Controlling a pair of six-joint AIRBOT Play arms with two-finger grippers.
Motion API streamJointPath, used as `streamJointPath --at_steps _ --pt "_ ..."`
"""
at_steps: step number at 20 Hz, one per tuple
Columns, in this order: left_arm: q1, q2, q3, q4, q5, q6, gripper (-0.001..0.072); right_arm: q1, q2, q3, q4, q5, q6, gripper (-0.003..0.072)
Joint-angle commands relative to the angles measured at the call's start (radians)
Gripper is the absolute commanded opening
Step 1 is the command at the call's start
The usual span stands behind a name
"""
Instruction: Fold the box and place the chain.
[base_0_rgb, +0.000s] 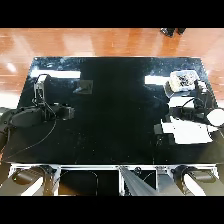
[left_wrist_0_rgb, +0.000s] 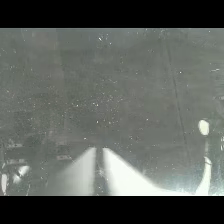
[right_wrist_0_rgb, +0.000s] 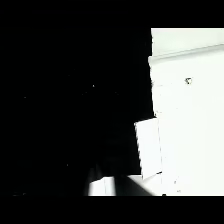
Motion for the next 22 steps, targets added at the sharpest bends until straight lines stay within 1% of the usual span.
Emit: streamJointPath --at_steps 1,5,7,9,11,13,14,15,17,18,22 --pt "0.0 -0.02 0.001 -0.016 0.008 -0.004 0.0622 0.0 -0.001 0.0 0.029 0.021 0.002 0.072" --pt "0.0 -0.026 0.001 -0.043 0.016 -0.004 0.062 -0.001 -0.001 0.02 0.153 0.069 0.0 0.072" --pt "0.0 -0.026 0.001 -0.043 0.016 -0.004 0.0619 -0.012 0.002 0.094 0.162 0.08 0.005 0.072" --pt "0.0 -0.026 0.001 -0.043 0.016 -0.004 0.0619 -0.081 0.003 0.19 0.154 0.022 0.004 0.072" --pt "0.0 -0.026 0.001 -0.043 0.016 -0.004 0.0619 -0.21 0.003 0.273 0.13 -0.036 0.002 0.072" --pt "0.0 -0.026 0.001 -0.043 0.016 -0.004 0.0618 -0.404 0.003 0.313 0.161 -0.087 -0.026 0.072" --pt "0.0 -0.026 0.001 -0.043 0.016 -0.004 0.0618 -0.522 0.001 0.314 0.191 -0.094 -0.074 0.072" --pt "0.0 -0.026 0.001 -0.043 0.016 -0.004 0.0618 -0.639 -0.009 0.313 0.219 -0.074 -0.15 0.072" --pt "0.0 -0.026 0.001 -0.043 0.014 -0.004 0.0617 -0.812 -0.064 0.291 0.213 -0.08 -0.191 0.072" --pt "0.0 -0.026 0.001 -0.043 0.013 -0.004 0.0617 -0.871 -0.109 0.284 0.214 -0.067 -0.204 0.072" --pt "0.0 -0.026 0.001 -0.04 0.008 -0.004 0.0618 -1.053 -0.283 0.294 0.237 0.062 -0.365 0.072"
